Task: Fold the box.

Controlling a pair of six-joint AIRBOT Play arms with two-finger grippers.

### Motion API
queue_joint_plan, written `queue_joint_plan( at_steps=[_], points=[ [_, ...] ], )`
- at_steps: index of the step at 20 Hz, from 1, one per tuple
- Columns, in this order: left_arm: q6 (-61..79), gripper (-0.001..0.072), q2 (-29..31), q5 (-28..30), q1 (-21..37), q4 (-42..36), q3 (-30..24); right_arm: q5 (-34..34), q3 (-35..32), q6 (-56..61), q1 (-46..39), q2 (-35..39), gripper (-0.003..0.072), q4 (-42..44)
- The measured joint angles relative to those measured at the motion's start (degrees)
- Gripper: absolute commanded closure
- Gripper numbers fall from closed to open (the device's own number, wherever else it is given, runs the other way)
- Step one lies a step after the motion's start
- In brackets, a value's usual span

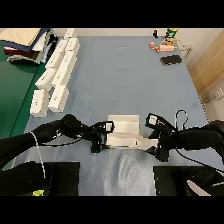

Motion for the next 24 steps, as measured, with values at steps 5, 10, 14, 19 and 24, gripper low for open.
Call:
queue_joint_plan(
  at_steps=[5, 10, 14, 19, 24],
  points=[
    [0.00, 0.0299, 0.00, 0.00, 0.00, 0.00, 0.00, 6.49, -2.64, -11.32, 0.00, -3.72, 0.0091, -2.69],
    [0.00, 0.0299, 0.00, 0.00, 0.00, 0.00, 0.00, 12.66, -3.15, -23.54, 0.13, -9.66, 0.0159, 0.79],
    [0.00, 0.0299, 0.00, 0.00, 0.00, 0.00, 0.00, 14.56, -3.26, -29.81, 1.46, -12.28, 0.0531, 3.85],
    [0.00, 0.0299, 0.00, -0.02, 0.00, 0.00, 0.00, 17.51, -3.26, -32.22, 4.66, -14.91, 0.0546, 5.11],
    [0.11, 0.0299, 0.00, -0.07, 0.00, 0.13, 0.00, 20.39, -3.26, -32.76, 6.91, -16.55, 0.0089, 5.49]
  ],
)
